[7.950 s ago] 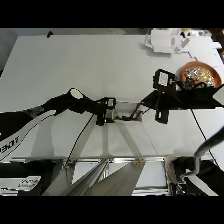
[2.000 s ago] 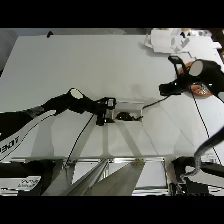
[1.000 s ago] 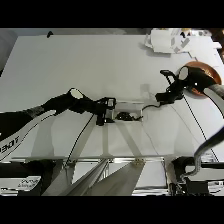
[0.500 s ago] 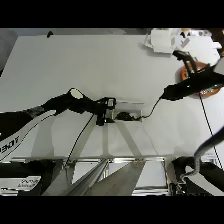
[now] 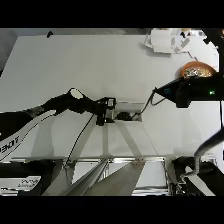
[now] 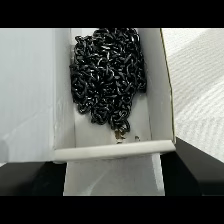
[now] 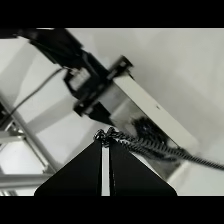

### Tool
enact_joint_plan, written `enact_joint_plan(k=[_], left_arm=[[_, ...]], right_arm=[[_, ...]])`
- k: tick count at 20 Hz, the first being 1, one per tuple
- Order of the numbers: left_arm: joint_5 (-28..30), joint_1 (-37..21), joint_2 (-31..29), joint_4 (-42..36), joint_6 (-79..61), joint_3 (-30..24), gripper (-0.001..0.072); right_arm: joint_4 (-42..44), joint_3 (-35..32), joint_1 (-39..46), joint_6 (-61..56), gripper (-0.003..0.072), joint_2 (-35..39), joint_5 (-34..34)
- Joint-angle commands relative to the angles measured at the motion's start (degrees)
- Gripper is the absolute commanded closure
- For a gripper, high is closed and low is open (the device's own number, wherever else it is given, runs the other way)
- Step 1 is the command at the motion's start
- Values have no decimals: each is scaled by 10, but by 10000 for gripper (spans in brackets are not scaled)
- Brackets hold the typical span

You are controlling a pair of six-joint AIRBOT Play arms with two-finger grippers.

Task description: Fold the box and place the chain.

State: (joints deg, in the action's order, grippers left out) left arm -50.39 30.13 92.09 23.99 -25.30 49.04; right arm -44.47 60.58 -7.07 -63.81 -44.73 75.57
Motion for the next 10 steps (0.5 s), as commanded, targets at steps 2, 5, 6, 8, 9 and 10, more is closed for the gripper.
enact_joint_plan(k=[2,5,6,8,9,10], left_arm=[[0,0,0,0,0,0,458],[0,0,0,0,0,0,458],[0,0,0,0,0,0,458],[0,0,0,0,0,0,458],[0,0,0,0,0,0,458],[0,0,0,0,0,0,458]], right_arm=[[-17,-28,-117,47,671,5,-127],[-133,-34,-187,15,671,-34,-154],[-150,-34,-199,6,671,-53,-152],[-156,-35,-213,6,671,-100,-149],[-155,-35,-217,6,671,-126,-146],[-155,-35,-218,6,671,-148,-140]])
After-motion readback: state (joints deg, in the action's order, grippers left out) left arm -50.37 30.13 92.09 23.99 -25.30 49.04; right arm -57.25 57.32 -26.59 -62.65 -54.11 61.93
